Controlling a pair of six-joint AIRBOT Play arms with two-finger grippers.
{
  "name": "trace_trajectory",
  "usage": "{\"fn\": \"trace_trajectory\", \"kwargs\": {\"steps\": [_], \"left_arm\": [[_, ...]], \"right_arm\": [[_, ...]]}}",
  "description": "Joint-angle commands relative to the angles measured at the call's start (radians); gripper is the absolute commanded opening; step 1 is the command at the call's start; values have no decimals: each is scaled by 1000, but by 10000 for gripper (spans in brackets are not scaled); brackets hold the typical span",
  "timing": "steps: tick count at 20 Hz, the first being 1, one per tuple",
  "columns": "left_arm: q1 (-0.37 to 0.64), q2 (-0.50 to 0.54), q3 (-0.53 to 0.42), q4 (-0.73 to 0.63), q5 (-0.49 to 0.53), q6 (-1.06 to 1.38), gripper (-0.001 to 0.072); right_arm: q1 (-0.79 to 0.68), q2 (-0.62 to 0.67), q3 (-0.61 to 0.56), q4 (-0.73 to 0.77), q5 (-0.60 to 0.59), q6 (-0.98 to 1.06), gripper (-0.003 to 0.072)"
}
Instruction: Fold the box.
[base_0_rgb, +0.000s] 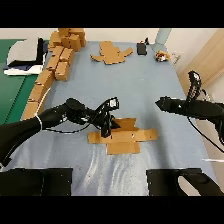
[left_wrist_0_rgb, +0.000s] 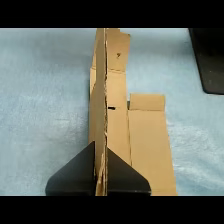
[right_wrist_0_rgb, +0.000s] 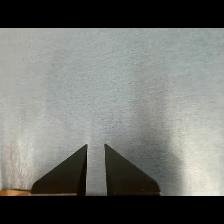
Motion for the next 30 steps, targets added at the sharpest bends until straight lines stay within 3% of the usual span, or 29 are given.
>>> {"fn": "trace_trajectory", "kwargs": {"steps": [1,5,24,25,27,30], "left_arm": [[2,0,7,37,-41,-39,14],[2,-3,7,49,-6,-39,15],[-13,-44,8,100,-21,-81,16],[-13,-44,8,100,-21,-81,16],[-13,-44,8,99,-22,-81,16],[-13,-44,8,98,-14,-81,16]], "right_arm": [[1,-1,0,-3,0,0,159],[1,-1,0,-3,0,-7,159],[1,-1,0,-4,-1,-9,159],[1,-1,0,-3,-2,-10,140],[1,-1,0,-8,-14,-11,18],[1,-1,0,-19,-51,-11,6]]}}
